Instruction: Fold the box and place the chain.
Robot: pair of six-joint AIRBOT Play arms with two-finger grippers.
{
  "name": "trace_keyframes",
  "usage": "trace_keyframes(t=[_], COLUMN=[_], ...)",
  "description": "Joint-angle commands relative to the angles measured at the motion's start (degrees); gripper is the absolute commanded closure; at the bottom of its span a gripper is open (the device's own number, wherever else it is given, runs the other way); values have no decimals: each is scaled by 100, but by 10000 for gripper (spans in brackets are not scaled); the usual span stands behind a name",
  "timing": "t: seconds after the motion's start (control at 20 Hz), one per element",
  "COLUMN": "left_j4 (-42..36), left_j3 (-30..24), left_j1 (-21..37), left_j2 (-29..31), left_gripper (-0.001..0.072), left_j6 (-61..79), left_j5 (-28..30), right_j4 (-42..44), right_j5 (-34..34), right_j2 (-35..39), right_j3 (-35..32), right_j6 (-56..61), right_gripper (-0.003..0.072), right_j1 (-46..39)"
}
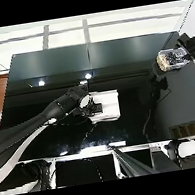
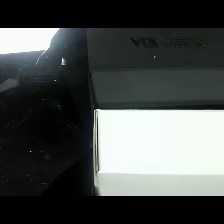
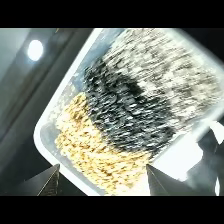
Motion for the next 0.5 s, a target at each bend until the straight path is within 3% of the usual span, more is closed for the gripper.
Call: trace_keyframes(t=[0.0,0.45], left_j4=[2,2], left_j3=[0,-2], left_j1=[0,0], left_j2=[0,0], left_gripper=[682,682], left_j6=[-2,-2], left_j5=[2,2], right_j4=[492,505], right_j5=[824,656], right_j2=[-745,-981], right_j3=[656,660], right_j6=[-2,214], right_gripper=[84,93], right_j1=[-4,111])
